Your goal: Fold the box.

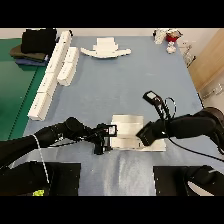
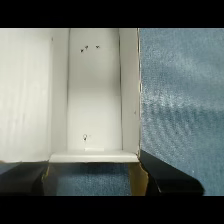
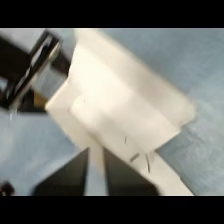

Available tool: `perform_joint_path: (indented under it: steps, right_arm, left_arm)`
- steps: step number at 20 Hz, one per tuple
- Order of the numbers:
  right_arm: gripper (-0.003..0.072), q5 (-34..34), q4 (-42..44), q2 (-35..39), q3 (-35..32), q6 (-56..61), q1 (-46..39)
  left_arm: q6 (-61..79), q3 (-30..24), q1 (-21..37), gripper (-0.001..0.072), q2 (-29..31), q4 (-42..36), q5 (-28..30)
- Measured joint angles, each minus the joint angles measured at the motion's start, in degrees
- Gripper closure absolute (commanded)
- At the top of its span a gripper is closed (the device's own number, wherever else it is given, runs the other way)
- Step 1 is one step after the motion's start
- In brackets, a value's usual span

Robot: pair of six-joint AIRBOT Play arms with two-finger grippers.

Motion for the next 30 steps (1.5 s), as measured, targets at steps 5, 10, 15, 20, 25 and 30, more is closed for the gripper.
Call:
perform_joint_path:
  steps: [5,10,15,20,25,30]
  right_arm:
    - [0.0083,-7.6,-7.5,3.6,-4.0,-14.4,0.0]
    - [0.0005,-0.8,-15.2,2.3,-7.2,-27.3,0.0]
    - [0.0024,5.0,-17.8,-0.2,-8.2,-31.8,0.0]
    - [0.0025,5.7,-14.5,-2.2,-8.4,-34.3,0.0]
    - [0.0027,4.6,-16.5,-2.6,-8.4,-35.1,0.0]
    - [0.0027,3.4,-17.1,-2.6,-8.4,-35.1,-0.1]
  left_arm:
    - [0.0,0.0,0.0,0.0296,0.0,0.0,0.0]
    - [0.0,0.0,0.0,0.0296,0.0,0.0,0.0]
    - [0.0,0.0,0.0,0.0296,0.0,0.0,0.0]
    - [0.0,0.0,0.0,0.0296,0.0,0.0,0.0]
    - [0.0,0.0,0.0,0.0296,0.0,0.0,0.0]
    - [0.0,0.0,0.0,0.0296,0.0,0.0,0.0]
